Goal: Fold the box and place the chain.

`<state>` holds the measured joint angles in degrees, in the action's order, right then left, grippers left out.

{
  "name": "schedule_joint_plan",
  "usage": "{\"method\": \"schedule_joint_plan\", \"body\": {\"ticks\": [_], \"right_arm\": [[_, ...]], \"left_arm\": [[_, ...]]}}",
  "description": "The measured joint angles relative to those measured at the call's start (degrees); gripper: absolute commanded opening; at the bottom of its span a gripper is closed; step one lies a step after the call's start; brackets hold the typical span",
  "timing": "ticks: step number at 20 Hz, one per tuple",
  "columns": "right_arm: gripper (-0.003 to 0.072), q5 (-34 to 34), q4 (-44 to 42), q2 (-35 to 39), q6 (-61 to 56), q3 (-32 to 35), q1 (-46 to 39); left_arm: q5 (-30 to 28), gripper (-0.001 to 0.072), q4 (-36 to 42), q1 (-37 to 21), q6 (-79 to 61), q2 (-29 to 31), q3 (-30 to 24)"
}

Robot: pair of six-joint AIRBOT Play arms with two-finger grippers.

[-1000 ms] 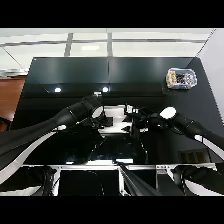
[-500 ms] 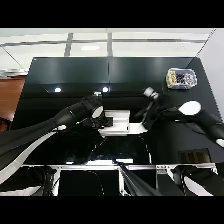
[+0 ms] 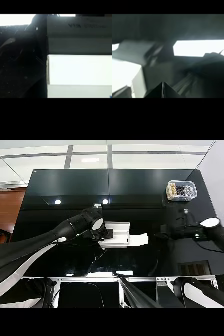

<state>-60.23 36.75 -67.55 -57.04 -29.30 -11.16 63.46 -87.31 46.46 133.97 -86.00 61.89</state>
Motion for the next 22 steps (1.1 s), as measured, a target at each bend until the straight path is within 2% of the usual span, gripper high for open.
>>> {"method": "schedule_joint_plan", "body": {"ticks": [4, 9, 10, 12, 13, 17, 18, 19, 20, 22], "right_arm": [[0.0022, -0.9, -4.6, -6.4, 0.8, 0.5, 7.9], [0.0024, 1.5, -8.0, -8.5, 1.6, -1.4, 14.3], [0.0102, 0.8, -8.2, -8.7, 2.2, -2.3, 14.9], [0.0662, -1.2, -8.4, -8.9, 3.1, -4.4, 15.4], [0.069, -2.1, -8.5, -8.9, 3.4, -5.6, 15.6], [0.0687, -5.4, -8.9, -9.0, 4.1, -9.5, 16.0], [0.0642, -6.3, -9.3, -9.0, 4.2, -10.1, 16.1], [0.0539, -6.8, -9.5, -9.0, 4.2, -10.4, 16.2], [0.0539, -7.3, -9.6, -9.0, 4.2, -10.8, 16.5], [0.0423, -7.9, -9.9, -9.0, 3.7, -11.1, 17.4]], "left_arm": [[0.0, 0.0028, 0.0, 0.0, 0.0, 0.0, 0.0], [0.0, 0.0028, 0.0, 0.0, 0.0, 0.0, 0.0], [0.0, 0.0028, 0.0, 0.0, 0.0, 0.0, 0.0], [0.0, 0.0028, 0.0, 0.0, 0.0, 0.0, 0.0], [0.0, 0.0028, 0.0, 0.0, 0.0, 0.0, 0.0], [0.0, 0.0028, 0.0, 0.0, 0.0, 0.0, 0.0], [0.0, 0.0028, 0.0, 0.0, 0.0, 0.0, 0.0], [0.0, 0.0028, 0.0, 0.0, 0.0, 0.0, 0.0], [0.0, 0.0028, 0.0, 0.0, 0.0, 0.0, 0.0], [0.0, 0.0028, 0.0, 0.0, 0.0, 0.0, 0.0]]}}
